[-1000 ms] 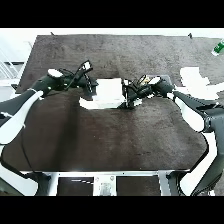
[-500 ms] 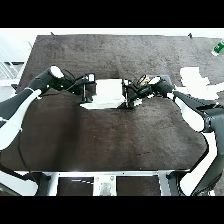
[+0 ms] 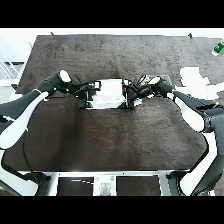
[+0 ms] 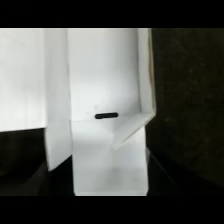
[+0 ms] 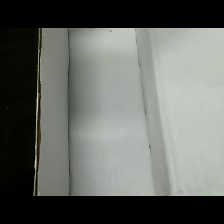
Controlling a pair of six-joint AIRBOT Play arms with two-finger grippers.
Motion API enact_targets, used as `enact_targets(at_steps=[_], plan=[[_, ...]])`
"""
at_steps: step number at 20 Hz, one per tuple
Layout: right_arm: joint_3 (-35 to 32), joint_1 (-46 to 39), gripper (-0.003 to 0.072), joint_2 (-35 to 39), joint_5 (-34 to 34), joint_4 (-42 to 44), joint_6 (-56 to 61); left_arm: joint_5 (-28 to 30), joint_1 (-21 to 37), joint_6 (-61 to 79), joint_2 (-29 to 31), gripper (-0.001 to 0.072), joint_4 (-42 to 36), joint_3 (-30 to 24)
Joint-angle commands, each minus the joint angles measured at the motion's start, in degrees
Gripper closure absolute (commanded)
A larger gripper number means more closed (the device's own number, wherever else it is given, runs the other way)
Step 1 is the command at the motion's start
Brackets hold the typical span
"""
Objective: Fold the box and place the chain.
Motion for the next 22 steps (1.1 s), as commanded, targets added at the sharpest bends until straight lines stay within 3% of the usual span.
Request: enact_targets(at_steps=[1, 7, 9, 13, 15, 22], plan=[[0.0, 0.0, 0.0105, 0.0, 0.0, 0.0, 0.0, -1.3, -0.1, -0.1, -0.7, 0.0081, -0.7, 0.0], [0.0, 0.0, 0.0105, 0.0, 0.0, 0.0, 0.0, -1.3, -0.1, -0.2, -0.7, 0.0083, -1.1, 0.0], [0.0, 0.0, 0.0105, 0.0, 0.0, 0.0, 0.0, -1.3, -0.1, -0.1, -0.7, 0.0182, -1.9, 0.0], [0.0, 0.0, 0.0105, 0.0, 0.0, 0.0, 0.0, -1.3, -0.1, -0.1, -0.7, 0.0185, -2.3, 0.0], [0.0, 0.0, 0.0105, 0.0, 0.0, 0.0, 0.0, -1.3, -0.1, -0.1, -0.7, 0.0326, -2.3, 0.0], [0.0, 0.0, 0.0105, 0.0, 0.0, 0.0, 0.0, -0.2, -0.2, 0.0, -0.8, 0.0353, -5.2, 0.0]])
